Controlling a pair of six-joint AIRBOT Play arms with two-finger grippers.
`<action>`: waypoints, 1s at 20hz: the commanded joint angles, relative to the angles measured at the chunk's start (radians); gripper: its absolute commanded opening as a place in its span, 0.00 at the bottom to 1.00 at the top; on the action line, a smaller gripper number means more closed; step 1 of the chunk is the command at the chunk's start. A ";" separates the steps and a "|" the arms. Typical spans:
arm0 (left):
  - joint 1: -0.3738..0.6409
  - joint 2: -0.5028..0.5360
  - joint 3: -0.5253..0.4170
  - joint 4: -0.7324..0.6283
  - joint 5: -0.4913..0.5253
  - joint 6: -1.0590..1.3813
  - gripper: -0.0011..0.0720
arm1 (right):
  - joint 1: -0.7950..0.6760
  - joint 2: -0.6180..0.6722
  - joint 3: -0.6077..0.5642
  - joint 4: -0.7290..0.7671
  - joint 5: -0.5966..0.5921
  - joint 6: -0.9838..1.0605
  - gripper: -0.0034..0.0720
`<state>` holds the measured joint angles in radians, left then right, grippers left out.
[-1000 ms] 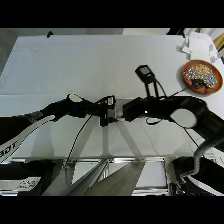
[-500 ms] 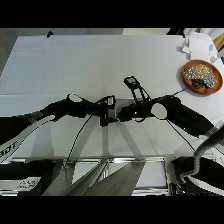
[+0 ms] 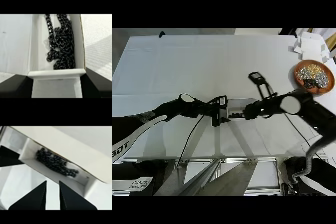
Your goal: Fold the box and place the chain.
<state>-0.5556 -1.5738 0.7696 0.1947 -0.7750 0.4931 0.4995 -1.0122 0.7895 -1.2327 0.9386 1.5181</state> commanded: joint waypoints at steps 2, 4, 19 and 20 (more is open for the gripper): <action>0.000 0.000 0.001 0.000 0.000 0.000 0.36 | -0.167 0.063 0.000 -0.004 0.108 -0.051 0.28; 0.000 0.000 0.001 0.000 0.000 0.000 0.36 | -0.243 0.050 -0.001 -0.060 0.119 -0.051 0.31; 0.000 0.000 0.001 0.000 0.000 0.000 0.36 | -0.418 -0.373 0.105 -0.241 -0.076 0.075 0.49; 0.000 0.000 0.001 0.000 0.000 0.000 0.36 | -0.418 -0.388 0.106 -0.244 -0.079 0.075 0.49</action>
